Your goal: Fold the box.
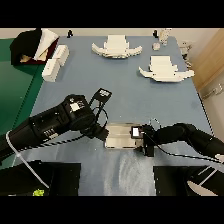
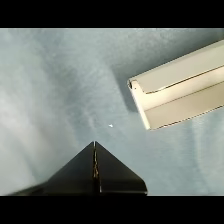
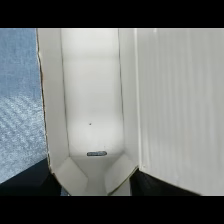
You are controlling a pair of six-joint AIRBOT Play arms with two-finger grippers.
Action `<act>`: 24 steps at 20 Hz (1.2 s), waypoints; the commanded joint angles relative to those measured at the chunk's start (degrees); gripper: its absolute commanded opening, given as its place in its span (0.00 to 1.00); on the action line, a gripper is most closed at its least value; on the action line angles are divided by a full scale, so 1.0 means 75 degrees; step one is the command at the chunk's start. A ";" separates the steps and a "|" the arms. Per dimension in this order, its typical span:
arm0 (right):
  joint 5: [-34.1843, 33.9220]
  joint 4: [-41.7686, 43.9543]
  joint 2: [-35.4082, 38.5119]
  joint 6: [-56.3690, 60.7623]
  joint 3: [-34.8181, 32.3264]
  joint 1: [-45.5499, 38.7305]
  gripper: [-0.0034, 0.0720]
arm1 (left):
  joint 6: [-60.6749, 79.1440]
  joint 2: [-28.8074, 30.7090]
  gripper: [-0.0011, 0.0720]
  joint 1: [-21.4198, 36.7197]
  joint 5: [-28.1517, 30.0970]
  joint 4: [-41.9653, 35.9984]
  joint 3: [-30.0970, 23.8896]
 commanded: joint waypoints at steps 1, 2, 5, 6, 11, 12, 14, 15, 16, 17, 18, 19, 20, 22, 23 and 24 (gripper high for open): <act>0.0003 0.0003 0.0009 0.0006 0.0006 0.0006 0.73 | 0.2384 0.0070 0.03 0.0329 0.0595 0.0070 -0.0006; 0.0003 0.0003 0.0006 0.0006 0.0009 0.0003 0.73 | 0.3177 0.0082 0.03 0.0548 0.0845 -0.0157 -0.0006; 0.0003 0.0003 0.0006 0.0006 0.0006 0.0003 0.73 | 0.7204 0.0405 0.03 0.1985 0.1734 -0.2264 -0.0425; 0.0003 0.0003 0.0009 0.0003 0.0009 0.0006 0.73 | 0.8571 0.0548 0.03 0.2556 0.1891 -0.3139 -0.0685; 0.0003 0.0003 0.0009 0.0003 0.0009 0.0003 0.73 | 1.3044 0.1303 0.12 0.4211 0.2512 -0.5036 -0.2288; 0.0003 0.0003 0.0009 0.0006 0.0009 0.0006 0.73 | 1.3881 0.1378 0.63 0.4325 0.2821 -0.5601 -0.2722; 0.0003 0.0003 0.0006 0.0006 0.0006 0.0006 0.73 | 1.4603 0.1373 0.93 0.4348 0.3794 -0.6554 -0.3567; 0.0006 0.0003 0.0009 0.0006 0.0009 0.0003 0.73 | 1.4953 0.1335 0.93 0.4348 0.4164 -0.6916 -0.3984; 0.0003 0.0003 0.0009 0.0003 0.0009 0.0003 0.73 | 1.5297 0.1262 0.93 0.4345 0.4403 -0.7137 -0.4336; 0.0003 0.0003 0.0009 0.0003 0.0009 0.0003 0.73 | 1.5530 0.1172 0.93 0.4331 0.4511 -0.7204 -0.4625; 0.0000 0.0003 0.0009 0.0003 0.0009 0.0006 0.73 | 1.5781 0.1072 0.93 0.4299 0.4561 -0.7265 -0.4864; 0.0003 0.0003 0.0009 0.0006 0.0009 0.0003 0.73 | 1.5970 0.0997 0.93 0.4208 0.4578 -0.7294 -0.4995; 0.0000 0.0003 0.0009 0.0006 0.0006 0.0003 0.73 | 1.6139 0.0912 0.93 0.4083 0.4669 -0.7504 -0.5074; 0.0000 0.0003 0.0009 0.0006 0.0009 0.0003 0.73 | 1.6337 0.0793 0.93 0.3838 0.5042 -0.8075 -0.5088; 0.0000 0.0003 0.0009 0.0006 0.0006 0.0003 0.73 | 1.6530 0.0746 0.93 0.3733 0.5217 -0.8276 -0.5088; 0.0000 0.0003 0.0009 0.0006 0.0009 0.0003 0.73 | 1.6678 0.0708 0.93 0.3634 0.5394 -0.8358 -0.5088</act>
